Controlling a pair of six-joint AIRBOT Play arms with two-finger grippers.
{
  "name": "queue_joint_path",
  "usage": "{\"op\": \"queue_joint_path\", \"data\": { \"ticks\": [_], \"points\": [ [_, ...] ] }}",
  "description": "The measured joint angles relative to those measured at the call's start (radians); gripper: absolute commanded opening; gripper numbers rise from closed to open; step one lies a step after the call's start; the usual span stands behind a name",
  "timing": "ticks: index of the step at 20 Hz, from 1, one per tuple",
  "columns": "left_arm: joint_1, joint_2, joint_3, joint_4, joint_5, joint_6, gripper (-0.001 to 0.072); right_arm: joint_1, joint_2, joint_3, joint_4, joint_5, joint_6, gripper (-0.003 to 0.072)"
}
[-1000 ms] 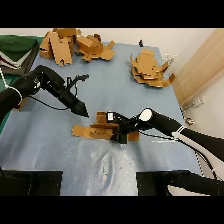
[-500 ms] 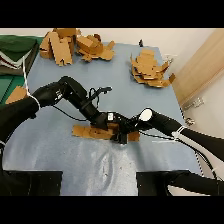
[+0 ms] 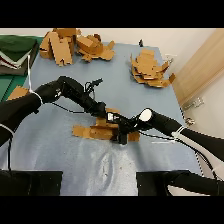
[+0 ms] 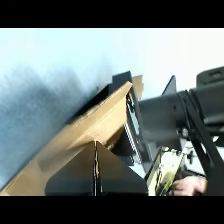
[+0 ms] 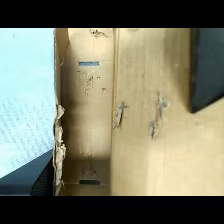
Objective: Fold the box.
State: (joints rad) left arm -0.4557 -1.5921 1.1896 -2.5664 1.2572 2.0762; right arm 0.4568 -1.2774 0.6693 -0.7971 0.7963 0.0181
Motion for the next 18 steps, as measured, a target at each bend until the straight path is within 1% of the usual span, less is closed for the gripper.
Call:
{"op": "queue_joint_path", "data": {
  "ticks": [6, 7, 8, 13, 14, 15, 18],
  "points": [
    [0.011, -0.027, 0.01, 0.008, -0.081, -0.027, 0.0012, 0.0, 0.001, 0.0, 0.0, -0.002, 0.0, 0.0414],
    [0.016, -0.028, 0.014, 0.012, -0.092, -0.03, 0.0012, -0.001, 0.001, 0.0, -0.001, -0.002, 0.0, 0.0454],
    [0.02, -0.029, 0.017, 0.012, -0.092, -0.031, 0.0012, -0.001, 0.001, 0.0, -0.003, -0.003, 0.0, 0.0547],
    [0.029, -0.03, 0.023, 0.008, -0.087, -0.034, 0.0012, -0.001, 0.001, 0.0, -0.027, -0.024, 0.0, 0.0556],
    [0.031, -0.03, 0.024, 0.008, -0.087, -0.034, 0.0012, -0.001, 0.001, -0.001, -0.03, -0.029, 0.0, 0.0628],
    [0.031, -0.03, 0.024, 0.009, -0.088, -0.035, 0.0012, 0.0, 0.001, -0.001, -0.041, -0.043, -0.001, 0.0718],
    [0.031, -0.03, 0.024, 0.008, -0.085, -0.034, 0.0012, -0.002, 0.001, -0.001, -0.045, -0.062, 0.03, 0.0719]
  ]
}}
